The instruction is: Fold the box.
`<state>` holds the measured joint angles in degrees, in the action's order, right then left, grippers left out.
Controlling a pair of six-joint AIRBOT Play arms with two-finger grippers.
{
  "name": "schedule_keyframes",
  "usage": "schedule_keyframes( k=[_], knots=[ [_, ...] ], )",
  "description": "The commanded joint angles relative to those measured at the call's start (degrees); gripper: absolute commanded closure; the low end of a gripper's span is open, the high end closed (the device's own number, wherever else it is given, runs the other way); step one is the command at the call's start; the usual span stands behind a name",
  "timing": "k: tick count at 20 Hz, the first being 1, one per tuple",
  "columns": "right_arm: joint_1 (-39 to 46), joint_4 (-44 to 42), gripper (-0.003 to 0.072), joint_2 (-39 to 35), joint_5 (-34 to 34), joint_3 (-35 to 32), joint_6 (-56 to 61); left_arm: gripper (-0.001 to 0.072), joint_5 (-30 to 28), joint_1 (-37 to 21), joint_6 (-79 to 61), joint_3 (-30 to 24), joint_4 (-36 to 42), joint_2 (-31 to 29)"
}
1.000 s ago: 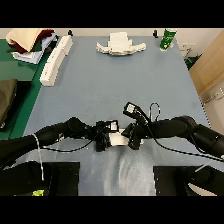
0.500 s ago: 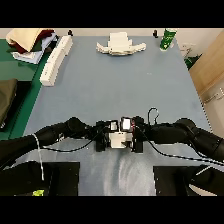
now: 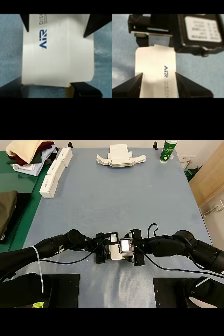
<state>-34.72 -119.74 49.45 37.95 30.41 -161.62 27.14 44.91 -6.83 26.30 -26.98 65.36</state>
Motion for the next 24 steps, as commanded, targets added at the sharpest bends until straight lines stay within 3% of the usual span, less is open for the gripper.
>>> schedule_keyframes(
  k=[1,16,18,24],
  knots=[
    [-0.1,0.0,0.005,2.2,-0.3,0.0,-3.0,0.0244,0.0,0.0,0.0,0.0,0.0,0.0],
    [0.0,-0.2,0.0054,0.5,-3.5,0.1,-3.5,0.0244,0.0,0.0,0.0,0.0,0.0,0.0],
    [0.0,0.5,0.0096,0.5,-4.6,0.1,-3.5,0.0244,0.0,0.0,0.0,0.0,0.0,0.0],
    [0.0,1.2,0.0096,-1.3,-5.5,0.1,-3.5,0.0244,0.0,0.0,0.0,0.0,0.0,0.0]
  ],
)
